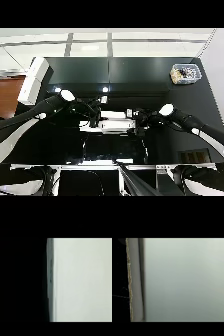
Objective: Fold the box and place the chain.
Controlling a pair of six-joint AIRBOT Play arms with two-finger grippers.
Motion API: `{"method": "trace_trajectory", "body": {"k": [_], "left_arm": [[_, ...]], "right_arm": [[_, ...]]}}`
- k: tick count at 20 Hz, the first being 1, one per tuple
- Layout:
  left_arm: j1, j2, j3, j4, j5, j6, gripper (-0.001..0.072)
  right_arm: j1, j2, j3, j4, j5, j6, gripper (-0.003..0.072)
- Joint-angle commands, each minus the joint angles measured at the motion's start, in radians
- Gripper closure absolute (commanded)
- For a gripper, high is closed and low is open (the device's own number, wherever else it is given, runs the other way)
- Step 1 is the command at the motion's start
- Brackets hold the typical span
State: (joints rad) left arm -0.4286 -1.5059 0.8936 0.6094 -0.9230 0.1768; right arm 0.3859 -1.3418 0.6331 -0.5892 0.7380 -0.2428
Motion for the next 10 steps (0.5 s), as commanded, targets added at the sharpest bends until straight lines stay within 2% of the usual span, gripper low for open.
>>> {"method": "trace_trajectory", "body": {"k": [1,3,4,5,6,8,10], "left_arm": [[-0.001,-0.001,0.001,-0.002,-0.003,-0.004,0.0677],[0.001,0.002,0.002,0.001,-0.002,-0.057,0.0658],[0.006,0.011,0.002,0.013,-0.006,-0.101,0.0502],[0.016,0.031,0.004,0.016,-0.018,-0.136,0.0231],[0.032,0.056,0.012,0.024,-0.048,-0.162,0.0058],[0.071,0.122,0.035,0.114,-0.116,-0.26,0.0043],[0.111,0.184,0.046,0.248,-0.171,-0.436,0.0043]], "right_arm": [[0.002,-0.001,0.001,-0.01,-0.005,0.003,0.014],[0.002,-0.001,0.001,-0.01,-0.005,0.003,0.014],[0.002,-0.001,0.001,-0.011,-0.005,0.003,0.014],[0.002,-0.001,0.0,-0.011,-0.005,0.003,0.0141],[0.002,-0.001,0.0,-0.011,-0.005,0.003,0.0141],[0.002,-0.001,0.0,-0.012,-0.002,0.003,0.0379],[0.002,-0.001,0.0,-0.013,-0.002,0.003,0.037]]}}
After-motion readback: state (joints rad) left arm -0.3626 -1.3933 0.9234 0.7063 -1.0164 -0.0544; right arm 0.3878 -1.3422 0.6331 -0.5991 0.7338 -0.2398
